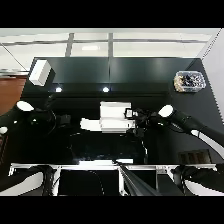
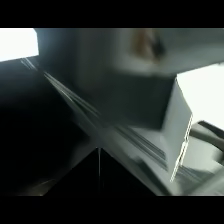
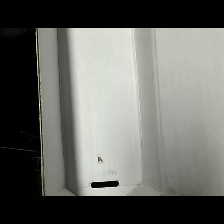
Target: Fold the box and place the chain.
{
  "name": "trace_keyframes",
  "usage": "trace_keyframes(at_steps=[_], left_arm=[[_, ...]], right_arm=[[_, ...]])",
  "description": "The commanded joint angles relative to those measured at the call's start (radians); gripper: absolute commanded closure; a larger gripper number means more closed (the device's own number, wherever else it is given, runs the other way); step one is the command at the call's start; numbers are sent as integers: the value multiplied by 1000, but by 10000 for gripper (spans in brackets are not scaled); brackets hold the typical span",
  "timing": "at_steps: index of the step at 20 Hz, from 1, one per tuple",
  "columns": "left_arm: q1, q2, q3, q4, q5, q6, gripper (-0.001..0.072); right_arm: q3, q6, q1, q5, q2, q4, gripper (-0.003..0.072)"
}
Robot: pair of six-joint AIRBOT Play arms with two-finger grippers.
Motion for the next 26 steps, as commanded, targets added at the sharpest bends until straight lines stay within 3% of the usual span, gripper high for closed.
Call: trace_keyframes(at_steps=[1,4,8,9,10,11,12,15,17,22,26], left_arm=[[-66,-145,6,-154,-28,38,684],[-185,-156,14,-279,74,84,684],[-246,-156,76,-270,30,128,651],[-245,-156,93,-270,11,131,528],[-241,-156,111,-270,-10,131,288],[-237,-156,128,-268,-25,131,123],[-233,-156,146,-268,-40,131,73],[-237,-156,195,-262,-82,132,62],[-245,-156,225,-259,-111,132,-5],[-321,-156,276,-225,-104,120,3],[-437,-156,329,-36,-46,-92,35]], right_arm=[[1,0,0,6,0,0,466],[1,0,0,7,0,1,466],[1,0,0,7,0,3,466],[1,0,0,7,0,3,466],[1,0,0,7,0,3,466],[1,0,0,7,0,3,466],[1,0,0,7,0,3,466],[1,0,0,7,0,3,466],[1,0,0,7,0,3,466],[1,1,0,7,0,3,466],[1,1,0,6,0,3,466]])
